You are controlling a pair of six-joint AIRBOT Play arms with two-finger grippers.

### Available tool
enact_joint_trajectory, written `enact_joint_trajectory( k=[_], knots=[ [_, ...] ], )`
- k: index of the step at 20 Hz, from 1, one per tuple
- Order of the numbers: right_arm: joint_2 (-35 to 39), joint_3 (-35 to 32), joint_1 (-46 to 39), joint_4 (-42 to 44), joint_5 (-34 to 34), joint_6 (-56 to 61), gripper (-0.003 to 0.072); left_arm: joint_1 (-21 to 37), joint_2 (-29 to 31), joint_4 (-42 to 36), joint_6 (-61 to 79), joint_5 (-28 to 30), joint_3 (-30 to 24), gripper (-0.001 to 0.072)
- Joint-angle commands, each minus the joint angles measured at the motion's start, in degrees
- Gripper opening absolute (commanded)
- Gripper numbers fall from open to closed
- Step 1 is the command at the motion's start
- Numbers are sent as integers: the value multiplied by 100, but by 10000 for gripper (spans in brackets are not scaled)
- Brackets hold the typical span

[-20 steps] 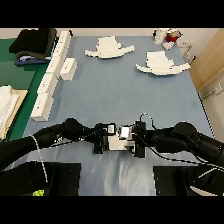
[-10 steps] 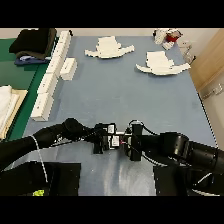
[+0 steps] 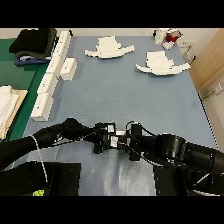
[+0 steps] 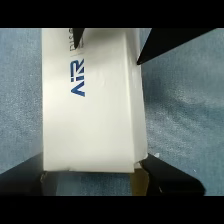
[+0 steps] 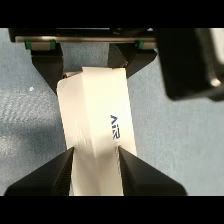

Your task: Fold the box.

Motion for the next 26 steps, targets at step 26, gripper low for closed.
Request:
enact_joint_trajectory(
  k=[26],
  knots=[
    [28, 275, -7, -20, -136, 9, 259, 0, 0, 4, 4, -15, 4, 596]
  ],
)
